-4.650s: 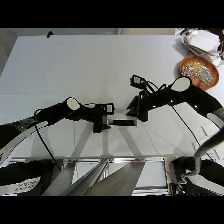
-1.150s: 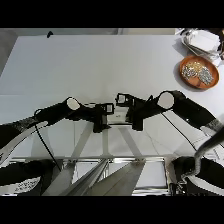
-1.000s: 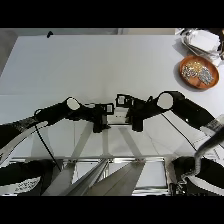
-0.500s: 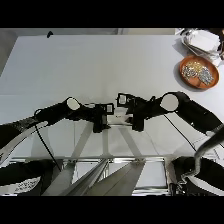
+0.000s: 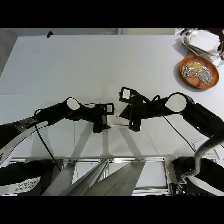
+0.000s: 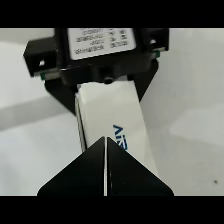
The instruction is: Fold the box and place the chain.
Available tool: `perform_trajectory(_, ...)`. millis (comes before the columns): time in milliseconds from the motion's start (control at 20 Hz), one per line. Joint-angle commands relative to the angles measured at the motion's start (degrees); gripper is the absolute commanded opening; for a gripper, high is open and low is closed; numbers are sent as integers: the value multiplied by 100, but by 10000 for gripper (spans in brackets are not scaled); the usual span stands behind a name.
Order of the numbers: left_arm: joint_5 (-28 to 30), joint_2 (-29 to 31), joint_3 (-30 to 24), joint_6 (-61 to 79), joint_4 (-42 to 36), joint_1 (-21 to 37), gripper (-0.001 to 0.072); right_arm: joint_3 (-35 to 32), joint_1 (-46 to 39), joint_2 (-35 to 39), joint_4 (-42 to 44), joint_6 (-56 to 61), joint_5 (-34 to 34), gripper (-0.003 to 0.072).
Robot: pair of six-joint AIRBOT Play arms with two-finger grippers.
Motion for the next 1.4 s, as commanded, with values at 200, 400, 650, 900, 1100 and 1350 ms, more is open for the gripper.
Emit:
perform_trajectory(200,2,4,-2,0,0,-2,275,-951,-514,-195,2251,-1357,-570,15)
perform_trajectory(400,0,4,-2,0,-2,-2,275,-951,-514,-444,2295,-1469,-284,15)
perform_trajectory(650,2,4,-2,0,0,-2,275,-975,-514,-546,2293,-1657,22,15)
perform_trajectory(900,2,4,-2,0,0,-2,275,-1331,-514,-546,2308,-1812,-28,14)
perform_trajectory(1100,2,4,-2,2,0,-2,275,-1451,-514,-549,2330,-1821,-254,14)
perform_trajectory(1350,0,4,-2,0,-2,-2,275,-1451,-514,-824,2328,-1773,-308,13)
